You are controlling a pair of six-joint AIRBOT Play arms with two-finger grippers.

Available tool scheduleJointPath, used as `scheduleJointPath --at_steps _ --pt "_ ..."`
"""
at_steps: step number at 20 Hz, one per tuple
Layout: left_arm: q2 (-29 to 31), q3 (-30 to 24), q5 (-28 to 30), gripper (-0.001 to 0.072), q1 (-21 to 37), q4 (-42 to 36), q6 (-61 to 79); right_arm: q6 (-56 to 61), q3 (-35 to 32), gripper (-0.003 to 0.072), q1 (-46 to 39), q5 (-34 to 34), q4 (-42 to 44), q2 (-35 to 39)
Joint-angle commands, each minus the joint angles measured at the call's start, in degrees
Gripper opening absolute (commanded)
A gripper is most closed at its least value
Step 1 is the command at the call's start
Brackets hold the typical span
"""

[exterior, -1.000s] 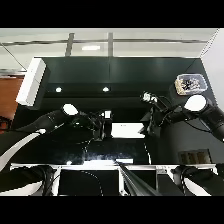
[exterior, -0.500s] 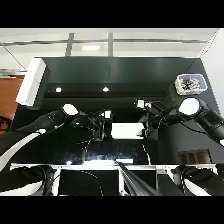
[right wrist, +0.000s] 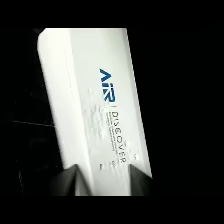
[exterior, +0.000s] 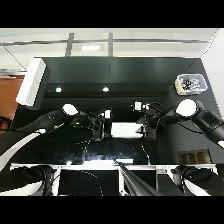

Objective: Fold the box and place the chain.

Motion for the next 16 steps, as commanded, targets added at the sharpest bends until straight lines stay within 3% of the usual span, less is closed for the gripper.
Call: scheduleJointPath --at_steps 1,16 --pt "-0.04 0.04 -0.04 0.0345 -0.02 0.02 0.11 0.02 0.00 0.0245 0.13 -1.05 1.62 -0.02" --pt "-0.04 0.04 -0.04 0.0345 -0.02 0.02 0.11 1.27 -1.64 0.0245 0.15 -1.68 2.56 -0.04"
